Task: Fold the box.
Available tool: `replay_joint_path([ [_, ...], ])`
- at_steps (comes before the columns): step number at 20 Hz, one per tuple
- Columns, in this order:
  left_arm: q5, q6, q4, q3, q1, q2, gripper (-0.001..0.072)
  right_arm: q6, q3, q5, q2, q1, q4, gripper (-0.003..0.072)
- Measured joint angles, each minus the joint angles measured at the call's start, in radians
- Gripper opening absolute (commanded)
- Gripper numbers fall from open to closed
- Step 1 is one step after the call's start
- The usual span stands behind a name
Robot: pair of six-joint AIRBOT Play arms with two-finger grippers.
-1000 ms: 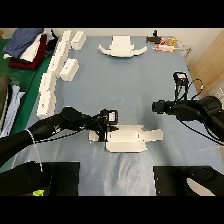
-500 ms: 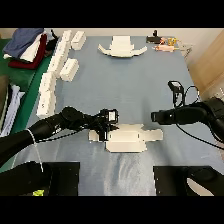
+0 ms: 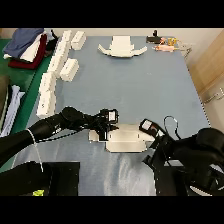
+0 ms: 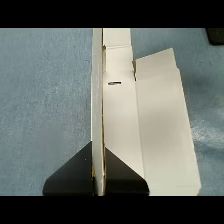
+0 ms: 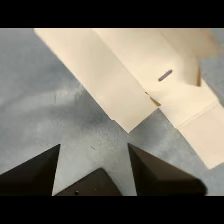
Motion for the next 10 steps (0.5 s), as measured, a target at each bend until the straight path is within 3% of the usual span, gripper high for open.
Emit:
replay_joint_path([
  [4,0.000,0.000,0.000,0.000,0.000,0.000,0.0014,-0.140,-0.068,0.150,-0.031,0.094,-0.117,0.0718],
  [10,0.000,0.000,0.000,0.000,0.000,0.000,0.0015,-0.260,-0.094,0.327,-0.203,0.126,-0.184,0.0707],
])
